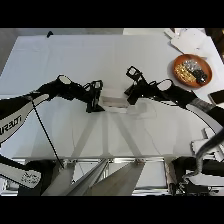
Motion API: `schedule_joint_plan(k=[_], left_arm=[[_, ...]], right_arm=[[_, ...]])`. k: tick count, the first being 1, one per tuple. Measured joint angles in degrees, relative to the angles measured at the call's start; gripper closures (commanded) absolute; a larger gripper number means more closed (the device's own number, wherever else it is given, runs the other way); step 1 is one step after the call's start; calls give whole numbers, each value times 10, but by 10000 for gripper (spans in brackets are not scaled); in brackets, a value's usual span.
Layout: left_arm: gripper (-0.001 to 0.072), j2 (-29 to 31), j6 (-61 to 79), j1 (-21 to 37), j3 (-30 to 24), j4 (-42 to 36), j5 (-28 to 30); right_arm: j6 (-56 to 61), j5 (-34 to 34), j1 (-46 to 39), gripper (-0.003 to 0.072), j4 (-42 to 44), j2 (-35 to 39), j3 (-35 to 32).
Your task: Fold the box and place the chain.
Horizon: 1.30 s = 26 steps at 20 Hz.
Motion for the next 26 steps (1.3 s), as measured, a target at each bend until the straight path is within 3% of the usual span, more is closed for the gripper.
schedule_joint_plan(k=[9, 11, 13, 19, 26], left_arm=[[330, 0, 0, 0, 0, 0, -1], [330, 0, 0, 0, 0, 0, -1], [330, 0, 0, 0, 0, 0, -1], [330, 0, 0, 0, 0, 0, -1], [330, 0, 0, 0, 0, 0, -1]], right_arm=[[0, 99, -1, 661, -32, 118, 3], [0, 133, -5, 384, -74, 141, 3], [0, 166, -12, 269, -127, 153, 3], [-3, 181, -23, 263, -240, 121, 1], [-77, 163, -25, 270, -242, 39, 1]])
